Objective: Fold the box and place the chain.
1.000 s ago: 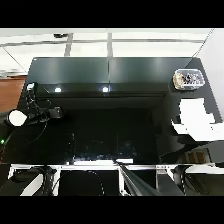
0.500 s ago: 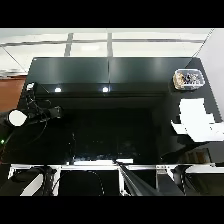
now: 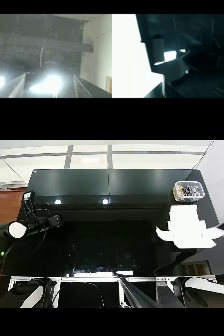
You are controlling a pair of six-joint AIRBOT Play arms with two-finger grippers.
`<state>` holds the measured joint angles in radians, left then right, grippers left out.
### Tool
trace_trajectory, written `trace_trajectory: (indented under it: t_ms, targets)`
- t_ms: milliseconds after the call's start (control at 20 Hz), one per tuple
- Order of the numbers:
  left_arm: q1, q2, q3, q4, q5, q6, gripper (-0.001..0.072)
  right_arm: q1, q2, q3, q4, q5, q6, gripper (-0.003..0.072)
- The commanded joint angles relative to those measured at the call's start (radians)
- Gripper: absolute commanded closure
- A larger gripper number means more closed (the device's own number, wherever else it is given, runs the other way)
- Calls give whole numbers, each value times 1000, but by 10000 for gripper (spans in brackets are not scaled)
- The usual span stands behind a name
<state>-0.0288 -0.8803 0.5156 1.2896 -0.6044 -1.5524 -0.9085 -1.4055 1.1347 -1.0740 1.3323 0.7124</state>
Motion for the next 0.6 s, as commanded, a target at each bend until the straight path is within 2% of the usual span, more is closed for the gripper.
trace_trajectory:
  t_ms: [0,50,200,350,450,500,550]
  targets:
    - [-1,0,1,-6,25,0,2,133,142,-140,101,-61,93,673]
    - [0,0,1,-32,32,0,2,172,216,-225,119,-138,145,673]
    - [-1,-1,0,-99,46,2,2,319,436,-483,262,-275,135,672]
    - [-21,-14,0,-199,32,104,2,529,634,-746,450,-470,134,672]
    - [-29,-33,3,-370,21,214,14,695,711,-870,536,-585,135,671]
    - [-23,-45,10,-467,11,284,14,774,717,-901,542,-624,142,671]
    - [-21,-73,28,-593,-40,389,14,842,716,-916,542,-659,150,671]
